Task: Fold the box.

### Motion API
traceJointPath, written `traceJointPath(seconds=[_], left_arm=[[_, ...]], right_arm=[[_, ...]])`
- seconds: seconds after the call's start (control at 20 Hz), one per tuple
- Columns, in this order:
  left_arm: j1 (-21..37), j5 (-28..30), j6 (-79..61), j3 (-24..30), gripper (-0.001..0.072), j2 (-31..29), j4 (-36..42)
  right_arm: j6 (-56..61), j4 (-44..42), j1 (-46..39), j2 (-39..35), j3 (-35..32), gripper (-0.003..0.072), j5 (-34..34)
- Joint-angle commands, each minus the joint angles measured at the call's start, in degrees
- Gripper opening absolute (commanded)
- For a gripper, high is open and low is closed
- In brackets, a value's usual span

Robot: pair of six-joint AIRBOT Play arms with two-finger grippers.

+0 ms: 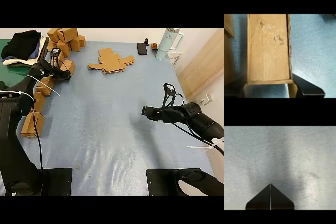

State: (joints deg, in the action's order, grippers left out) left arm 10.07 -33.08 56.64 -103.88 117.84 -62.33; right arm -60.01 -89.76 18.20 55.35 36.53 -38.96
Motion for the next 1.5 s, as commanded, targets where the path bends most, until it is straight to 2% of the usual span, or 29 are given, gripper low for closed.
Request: traceJointPath(seconds=[0.0, 0.25, 0.3, 0.5, 0.6, 0.8, 0.95, 1.05, 1.1, 1.15, 1.2, 1.25, 1.3, 1.45], left_arm=[[0.0, -3.4, 0.2, -0.1, 0.0552, 0.0, 0.6], [0.0, -4.1, 0.5, -0.1, 0.0556, 0.0, 0.6], [0.0, -4.2, 0.5, -0.1, 0.0704, 0.0, 0.6], [0.0, -5.3, 1.2, -0.3, 0.0702, -0.2, 0.2], [0.3, -8.2, 3.7, -1.9, 0.0703, -0.2, -1.1], [2.3, -20.4, 10.1, -7.3, 0.0703, -1.4, -8.6], [4.0, -34.7, 11.3, -11.9, 0.0703, -3.6, -8.6], [3.9, -40.1, 14.4, -13.5, 0.0701, -5.5, -5.1], [3.6, -41.5, 14.8, -13.5, 0.0565, -6.7, -0.3], [3.3, -43.0, 13.1, -13.5, 0.0135, -7.8, 6.0], [2.6, -44.2, 9.6, -13.5, 0.0012, -8.5, 12.0], [1.4, -45.0, 8.9, -13.5, 0.001, -9.4, 15.6], [-0.3, -45.3, 9.2, -13.5, 0.0007, -10.2, 15.1], [-7.5, -47.0, 11.4, -11.5, 0.0005, -13.2, 6.5]], right_arm=[[0.0, 0.0, 0.0, 0.0, 0.0, 0.0007, 0.0], [0.0, 0.0, 0.0, 0.0, 0.0, 0.0007, 0.0], [0.0, 0.0, 0.0, 0.0, 0.0, 0.0007, 0.0], [0.0, 0.0, 0.0, 0.0, 0.0, 0.0007, 0.0], [0.0, -0.1, 0.0, 0.0, 0.0, 0.0007, 0.0], [0.0, -0.6, 0.0, 0.0, 0.0, 0.0007, -0.1], [0.0, -0.7, 0.0, 0.0, 0.0, 0.0007, -0.1], [-1.8, -1.6, 0.0, 0.0, 0.1, 0.0007, -0.1], [-3.2, -2.6, 0.0, 0.1, 0.1, 0.0007, -0.1], [-3.9, -3.4, 0.0, 0.1, 0.1, 0.0007, -0.1], [-4.2, -4.0, 0.0, 0.4, 0.6, 0.0007, -0.3], [-4.7, -4.4, 0.0, 1.0, 1.5, 0.0007, -1.0], [-6.0, -4.7, 0.0, 1.9, 3.0, 0.0007, -2.0], [-8.7, -6.1, 0.0, 7.0, 10.2, 0.0007, -5.8]])
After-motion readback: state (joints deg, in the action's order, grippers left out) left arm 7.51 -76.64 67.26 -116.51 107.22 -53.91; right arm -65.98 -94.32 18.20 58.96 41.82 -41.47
